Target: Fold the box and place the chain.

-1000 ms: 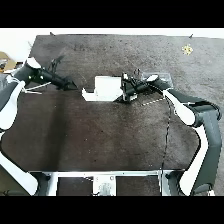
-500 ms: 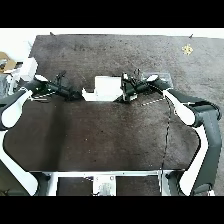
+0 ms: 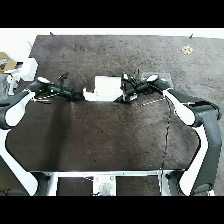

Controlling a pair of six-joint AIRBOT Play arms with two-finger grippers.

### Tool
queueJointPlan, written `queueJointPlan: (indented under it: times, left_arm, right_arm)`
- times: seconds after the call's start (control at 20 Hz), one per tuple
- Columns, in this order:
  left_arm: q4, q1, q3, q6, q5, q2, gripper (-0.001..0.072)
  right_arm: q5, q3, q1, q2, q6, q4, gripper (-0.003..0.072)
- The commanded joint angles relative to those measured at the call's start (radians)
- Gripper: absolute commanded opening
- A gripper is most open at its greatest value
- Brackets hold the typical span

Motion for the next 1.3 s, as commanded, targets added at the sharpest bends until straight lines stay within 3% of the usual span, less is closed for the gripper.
queueJointPlan:
  times: [0.0,0.05,0.1,0.6,1.0,1.25]
  left_arm:
    - [-0.042,-0.004,0.047,0.021,-0.036,0.001,0.0051]
    - [-0.048,-0.006,0.062,0.020,-0.050,0.001,0.0239]
    - [-0.047,-0.008,0.073,0.020,-0.064,0.001,0.0253]
    - [-0.058,-0.027,0.103,0.020,-0.097,0.011,0.0253]
    - [0.048,-0.085,0.197,-0.082,-0.110,0.011,0.0254]
    - [0.211,-0.138,0.278,-0.253,-0.109,0.011,0.0258]
  right_arm:
    - [0.000,0.000,0.001,0.000,0.000,0.000,0.0497]
    - [0.000,0.000,0.001,0.000,0.000,0.000,0.0497]
    - [0.000,0.000,0.001,0.000,0.000,0.000,0.0497]
    - [0.000,0.000,0.001,0.000,0.000,0.000,0.0497]
    - [0.000,0.000,0.001,0.000,0.000,0.000,0.0497]
    - [0.000,0.000,0.001,0.000,0.000,0.000,0.0497]
